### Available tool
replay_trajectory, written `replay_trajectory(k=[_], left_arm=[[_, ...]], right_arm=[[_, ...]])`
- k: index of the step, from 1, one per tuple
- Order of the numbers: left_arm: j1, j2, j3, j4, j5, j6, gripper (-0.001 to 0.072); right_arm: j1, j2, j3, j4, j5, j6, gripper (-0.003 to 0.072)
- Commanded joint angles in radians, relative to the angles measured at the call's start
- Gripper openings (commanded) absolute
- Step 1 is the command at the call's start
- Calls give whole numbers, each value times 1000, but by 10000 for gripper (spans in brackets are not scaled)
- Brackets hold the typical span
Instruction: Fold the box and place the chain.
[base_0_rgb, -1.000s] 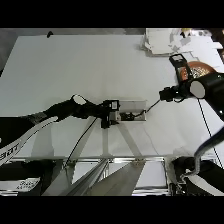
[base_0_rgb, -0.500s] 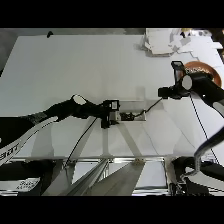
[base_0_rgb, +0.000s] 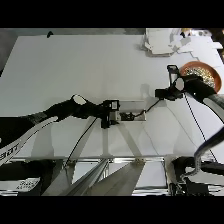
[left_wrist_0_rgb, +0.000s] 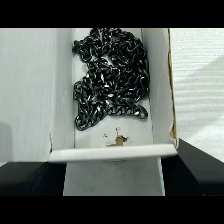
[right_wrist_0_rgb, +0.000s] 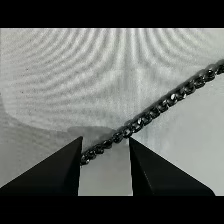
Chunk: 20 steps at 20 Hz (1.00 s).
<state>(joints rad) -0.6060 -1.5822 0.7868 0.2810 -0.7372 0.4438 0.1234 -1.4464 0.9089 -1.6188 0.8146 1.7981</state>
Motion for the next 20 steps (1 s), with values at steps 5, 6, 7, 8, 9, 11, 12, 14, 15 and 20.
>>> replay_trajectory(k=[5,6,7,8,9,11,12,14,15,20], left_arm=[[0,0,0,0,0,0,70],[0,0,0,0,0,0,70],[0,0,0,0,0,0,70],[0,0,0,0,0,0,70],[0,0,0,0,0,0,70],[0,0,0,0,0,0,70],[0,0,0,0,0,0,70],[0,0,0,0,0,0,70],[0,0,0,0,0,0,70],[0,0,0,0,0,0,70]], right_arm=[[0,-1,1,0,57,-26,16],[0,19,1,-2,64,-29,16],[0,45,1,-3,73,-52,16],[0,79,1,-3,93,-72,16],[0,115,1,-3,116,-93,16],[10,201,1,-2,185,-133,16],[27,251,1,2,227,-151,16],[93,345,1,7,296,-171,16],[138,395,1,18,312,-174,16],[339,599,1,117,284,-118,16]])
